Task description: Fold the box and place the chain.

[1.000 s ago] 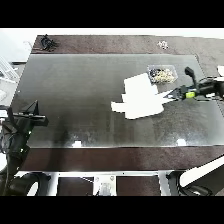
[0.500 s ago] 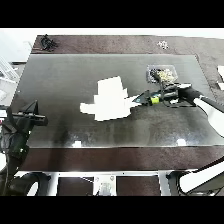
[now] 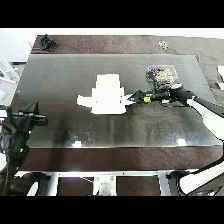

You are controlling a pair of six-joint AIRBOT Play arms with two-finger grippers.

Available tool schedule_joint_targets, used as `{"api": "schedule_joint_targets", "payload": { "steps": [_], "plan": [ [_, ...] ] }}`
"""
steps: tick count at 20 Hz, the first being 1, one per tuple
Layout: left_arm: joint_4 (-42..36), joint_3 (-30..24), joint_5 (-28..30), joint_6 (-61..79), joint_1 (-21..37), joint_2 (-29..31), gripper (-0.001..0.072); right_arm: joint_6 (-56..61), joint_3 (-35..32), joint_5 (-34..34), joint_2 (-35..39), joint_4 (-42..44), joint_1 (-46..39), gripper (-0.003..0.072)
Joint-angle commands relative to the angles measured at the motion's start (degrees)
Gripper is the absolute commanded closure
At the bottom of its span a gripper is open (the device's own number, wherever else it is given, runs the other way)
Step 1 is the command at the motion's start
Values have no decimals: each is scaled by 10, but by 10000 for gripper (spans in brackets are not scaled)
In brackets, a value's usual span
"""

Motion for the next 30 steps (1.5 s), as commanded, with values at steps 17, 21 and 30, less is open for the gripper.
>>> {"api": "schedule_joint_targets", "payload": {
  "steps": [17, 21, 30],
  "plan": [
    [-30, 49, -165, -5, 0, -125, 192, -3, 8, -15, 0, -15, 2, 684],
    [-28, 166, -206, 28, 0, -316, 192, -3, 8, -19, 0, -14, 2, 684],
    [108, 438, -394, -158, 0, -620, 192, -3, 8, -19, 0, -14, 2, 683]
  ]
}}
